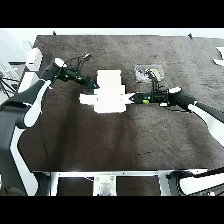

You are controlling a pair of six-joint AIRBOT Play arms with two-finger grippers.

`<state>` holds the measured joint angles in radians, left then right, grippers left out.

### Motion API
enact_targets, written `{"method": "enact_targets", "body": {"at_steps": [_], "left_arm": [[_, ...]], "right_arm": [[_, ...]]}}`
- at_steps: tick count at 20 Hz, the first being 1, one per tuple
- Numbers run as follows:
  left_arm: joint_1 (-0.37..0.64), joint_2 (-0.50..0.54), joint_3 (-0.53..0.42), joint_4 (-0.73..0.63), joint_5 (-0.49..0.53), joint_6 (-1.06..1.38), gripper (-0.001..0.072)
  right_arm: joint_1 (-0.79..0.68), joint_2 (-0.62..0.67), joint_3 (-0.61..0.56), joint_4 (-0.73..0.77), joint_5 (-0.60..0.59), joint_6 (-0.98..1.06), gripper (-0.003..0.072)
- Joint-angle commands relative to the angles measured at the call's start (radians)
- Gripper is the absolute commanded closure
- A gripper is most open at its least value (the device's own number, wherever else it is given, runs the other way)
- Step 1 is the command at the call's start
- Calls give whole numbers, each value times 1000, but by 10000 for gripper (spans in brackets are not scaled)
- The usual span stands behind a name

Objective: Fold the box and place the chain.

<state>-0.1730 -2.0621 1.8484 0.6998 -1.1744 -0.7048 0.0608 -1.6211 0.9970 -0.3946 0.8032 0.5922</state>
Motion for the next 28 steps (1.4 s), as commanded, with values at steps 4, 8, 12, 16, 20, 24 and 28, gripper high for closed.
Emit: {"method": "enact_targets", "body": {"at_steps": [4,8,12,16,20,24,28], "left_arm": [[-6,0,1,-3,27,6,295],[-6,-39,29,-2,-6,6,295],[-6,-102,150,-44,-63,-16,295],[-6,-111,175,-49,-135,-21,356],[-6,-113,175,-49,-151,-20,354],[-6,-113,175,-45,-156,-11,353],[-6,-114,175,-21,-164,-2,364]], "right_arm": [[0,0,1,-1,2,-3,687],[0,0,1,-1,2,-3,687],[0,0,1,-1,9,-3,687],[0,0,1,-1,17,-3,687],[0,0,1,-1,17,-3,687],[0,0,1,-1,17,-3,687],[0,0,1,-1,16,-3,687]]}}
